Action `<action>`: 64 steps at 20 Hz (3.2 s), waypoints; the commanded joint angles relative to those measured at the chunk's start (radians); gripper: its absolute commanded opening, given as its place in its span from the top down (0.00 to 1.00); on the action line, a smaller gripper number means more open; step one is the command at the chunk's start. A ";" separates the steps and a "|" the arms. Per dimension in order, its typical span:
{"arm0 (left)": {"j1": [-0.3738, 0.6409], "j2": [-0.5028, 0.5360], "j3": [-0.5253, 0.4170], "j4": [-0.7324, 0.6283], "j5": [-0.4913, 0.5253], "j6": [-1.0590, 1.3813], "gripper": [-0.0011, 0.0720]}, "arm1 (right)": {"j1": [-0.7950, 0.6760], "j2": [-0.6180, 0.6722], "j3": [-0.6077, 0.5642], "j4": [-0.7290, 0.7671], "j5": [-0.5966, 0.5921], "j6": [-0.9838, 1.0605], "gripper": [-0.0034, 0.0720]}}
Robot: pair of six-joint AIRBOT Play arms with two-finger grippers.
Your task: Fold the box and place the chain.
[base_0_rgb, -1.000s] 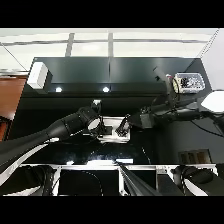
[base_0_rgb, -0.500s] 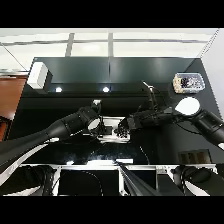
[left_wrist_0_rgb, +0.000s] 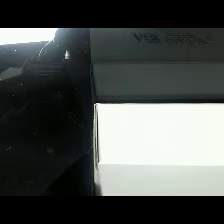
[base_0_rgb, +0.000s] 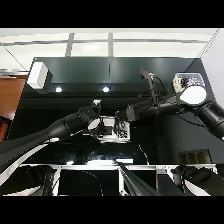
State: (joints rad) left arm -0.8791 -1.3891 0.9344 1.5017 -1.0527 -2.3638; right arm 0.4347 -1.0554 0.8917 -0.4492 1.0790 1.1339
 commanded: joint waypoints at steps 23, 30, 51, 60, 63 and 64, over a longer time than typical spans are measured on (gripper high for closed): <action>0.001 0.000 0.000 0.001 0.005 0.000 0.95 | -0.016 -0.025 0.013 -0.269 0.129 0.167 0.56; 0.001 0.000 -0.001 0.001 0.003 0.000 0.95 | -0.265 0.169 0.013 -0.425 0.257 0.172 0.56; -0.100 0.352 0.015 0.369 -0.354 0.294 0.21 | -0.285 0.214 0.013 -0.470 0.274 0.172 0.56; 0.649 0.782 -0.569 -0.677 0.151 1.126 0.21 | -0.285 0.214 0.013 -0.468 0.261 0.172 0.56; 0.788 0.710 -0.643 -0.978 0.026 1.682 0.01 | -0.285 0.214 0.013 -0.468 0.251 0.172 0.56; 0.781 0.682 -0.643 -0.977 0.021 1.762 0.01 | -0.285 0.214 0.013 -0.468 0.244 0.172 0.56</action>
State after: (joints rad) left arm -0.2165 -0.6777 0.3668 0.8516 -1.0210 -1.1145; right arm 0.1505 -0.8421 0.9051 -0.9169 1.3350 1.3060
